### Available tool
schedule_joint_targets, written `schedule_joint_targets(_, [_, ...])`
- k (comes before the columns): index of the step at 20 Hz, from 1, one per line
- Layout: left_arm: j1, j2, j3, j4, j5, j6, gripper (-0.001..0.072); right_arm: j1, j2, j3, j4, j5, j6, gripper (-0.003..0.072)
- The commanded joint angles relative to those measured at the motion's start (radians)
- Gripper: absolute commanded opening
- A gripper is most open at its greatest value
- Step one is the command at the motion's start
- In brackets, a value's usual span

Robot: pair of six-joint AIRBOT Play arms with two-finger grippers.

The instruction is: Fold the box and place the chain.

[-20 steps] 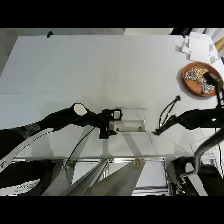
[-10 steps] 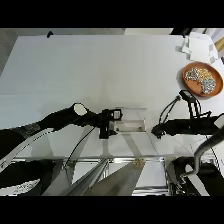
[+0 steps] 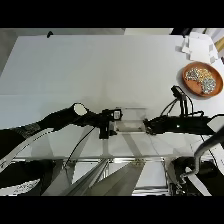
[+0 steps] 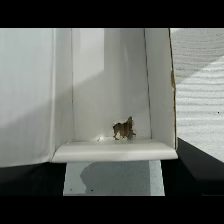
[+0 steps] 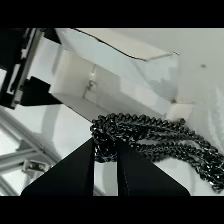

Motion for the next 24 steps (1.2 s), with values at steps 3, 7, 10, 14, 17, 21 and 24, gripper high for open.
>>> schedule_joint_targets(3, [0.0,0.001,0.0,0.0,0.0,0.0,0.0079,0.203,-0.045,0.0,0.023,-0.221,0.017,0.0019])
schedule_joint_targets(7, [0.0,0.001,0.0,0.0,0.0,0.0,0.0079,0.328,-0.182,0.0,0.022,-0.317,0.017,0.0019])
schedule_joint_targets(10, [0.0,0.001,0.0,0.0,0.0,0.0,0.0079,0.381,-0.257,0.0,0.023,-0.358,0.017,0.0019])
schedule_joint_targets(14, [0.0,0.001,0.0,0.0,0.0,0.0,0.0079,0.432,-0.285,0.0,0.024,-0.414,0.017,0.0019])
schedule_joint_targets(17, [0.0,0.001,0.0,0.0,0.0,0.0,0.0079,0.437,-0.285,0.0,0.022,-0.422,0.017,0.002])
schedule_joint_targets(21, [0.0,0.001,0.0,0.0,0.0,0.0,0.0079,0.437,-0.285,0.0,0.023,-0.422,0.017,0.0067])
schedule_joint_targets(24, [0.0,0.001,0.0,0.0,0.0,0.0,0.0079,0.437,-0.282,0.001,0.028,-0.42,0.021,0.0067])
